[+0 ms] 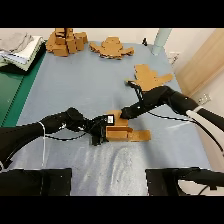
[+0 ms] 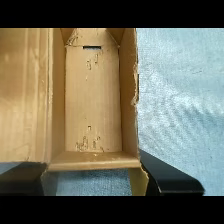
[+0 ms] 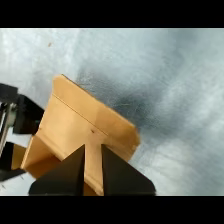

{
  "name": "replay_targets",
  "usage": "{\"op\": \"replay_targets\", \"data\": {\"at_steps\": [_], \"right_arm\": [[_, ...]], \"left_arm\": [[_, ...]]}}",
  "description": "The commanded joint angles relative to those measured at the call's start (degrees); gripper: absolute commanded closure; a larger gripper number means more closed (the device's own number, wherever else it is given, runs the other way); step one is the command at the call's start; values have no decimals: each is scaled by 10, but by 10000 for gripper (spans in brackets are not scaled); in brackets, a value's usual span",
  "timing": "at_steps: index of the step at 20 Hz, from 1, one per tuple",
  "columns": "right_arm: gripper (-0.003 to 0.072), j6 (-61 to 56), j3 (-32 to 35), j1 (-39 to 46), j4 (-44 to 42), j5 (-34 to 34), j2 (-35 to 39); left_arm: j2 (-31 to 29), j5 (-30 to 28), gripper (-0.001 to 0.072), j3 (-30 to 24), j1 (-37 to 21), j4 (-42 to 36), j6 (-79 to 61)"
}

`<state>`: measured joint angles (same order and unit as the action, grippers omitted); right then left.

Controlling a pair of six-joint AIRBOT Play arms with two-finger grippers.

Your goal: Fold the box.

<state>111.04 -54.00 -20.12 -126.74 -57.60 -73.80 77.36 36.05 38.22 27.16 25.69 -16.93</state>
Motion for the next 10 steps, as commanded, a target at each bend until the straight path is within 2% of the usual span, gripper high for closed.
{"op": "replay_targets", "data": {"at_steps": [1,4,6,7,8,10], "right_arm": [[537,53,3,1,41,-65,77],[536,124,54,-12,47,-133,150],[498,167,106,-23,68,-141,197],[280,179,129,-27,99,-135,214],[132,195,152,-28,132,-122,226],[113,241,189,-28,183,-71,231]], "left_arm": [[0,0,300,0,0,0,0],[0,0,300,0,0,0,0],[0,0,300,0,0,0,0],[0,0,300,0,0,0,0],[0,0,300,0,0,0,0],[0,0,300,0,0,0,0]]}}
